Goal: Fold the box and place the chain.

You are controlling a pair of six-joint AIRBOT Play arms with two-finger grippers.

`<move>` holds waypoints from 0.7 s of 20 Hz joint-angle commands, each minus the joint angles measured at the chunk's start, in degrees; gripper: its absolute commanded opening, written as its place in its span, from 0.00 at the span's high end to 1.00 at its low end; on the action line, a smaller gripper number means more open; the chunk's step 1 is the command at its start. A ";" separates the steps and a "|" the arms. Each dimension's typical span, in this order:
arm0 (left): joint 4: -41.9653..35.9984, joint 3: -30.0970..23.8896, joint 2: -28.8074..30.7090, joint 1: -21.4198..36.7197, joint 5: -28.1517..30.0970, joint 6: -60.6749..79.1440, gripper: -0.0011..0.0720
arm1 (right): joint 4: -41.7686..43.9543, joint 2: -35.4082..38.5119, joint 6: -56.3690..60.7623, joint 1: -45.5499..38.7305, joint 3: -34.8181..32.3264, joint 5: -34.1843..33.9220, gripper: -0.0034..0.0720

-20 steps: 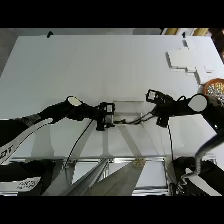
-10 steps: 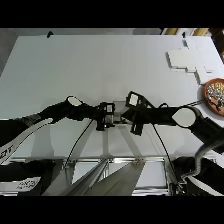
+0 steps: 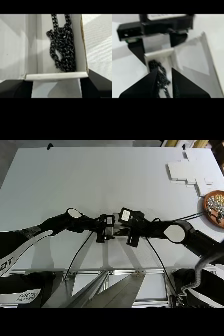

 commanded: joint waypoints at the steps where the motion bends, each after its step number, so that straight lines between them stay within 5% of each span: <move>1: 0.00 0.00 0.02 0.00 0.00 0.02 0.97 | -4.44 3.72 1.95 -8.24 0.04 6.82 0.69; 6: 0.00 0.00 0.02 0.00 -0.02 0.02 0.97 | -5.05 3.76 -14.95 -24.68 0.00 20.76 0.69; 14: 0.00 0.00 0.02 0.00 0.00 0.02 0.97 | -5.90 -6.75 -23.96 -26.18 -0.59 20.81 0.69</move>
